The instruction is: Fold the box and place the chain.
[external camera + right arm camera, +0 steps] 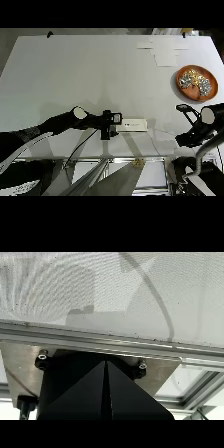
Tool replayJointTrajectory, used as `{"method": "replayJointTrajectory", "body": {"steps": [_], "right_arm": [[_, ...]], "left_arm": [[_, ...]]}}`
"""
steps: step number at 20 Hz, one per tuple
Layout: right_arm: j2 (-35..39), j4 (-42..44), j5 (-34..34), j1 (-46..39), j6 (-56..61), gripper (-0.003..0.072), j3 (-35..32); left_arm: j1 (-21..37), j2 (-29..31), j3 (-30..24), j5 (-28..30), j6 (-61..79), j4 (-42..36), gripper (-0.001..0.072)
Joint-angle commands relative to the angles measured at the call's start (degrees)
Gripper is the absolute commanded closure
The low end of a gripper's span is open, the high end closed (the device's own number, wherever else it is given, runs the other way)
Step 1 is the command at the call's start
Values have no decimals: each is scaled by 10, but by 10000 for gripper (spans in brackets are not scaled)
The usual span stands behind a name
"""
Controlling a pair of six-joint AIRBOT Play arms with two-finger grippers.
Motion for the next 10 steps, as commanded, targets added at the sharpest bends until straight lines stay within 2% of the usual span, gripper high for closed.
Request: {"method": "replayJointTrajectory", "body": {"steps": [1,10], "right_arm": [[0,0,1,0,0,672,1],[0,0,1,0,0,672,1]], "left_arm": [[0,0,0,0,0,0,500],[0,0,0,0,0,0,507]]}}
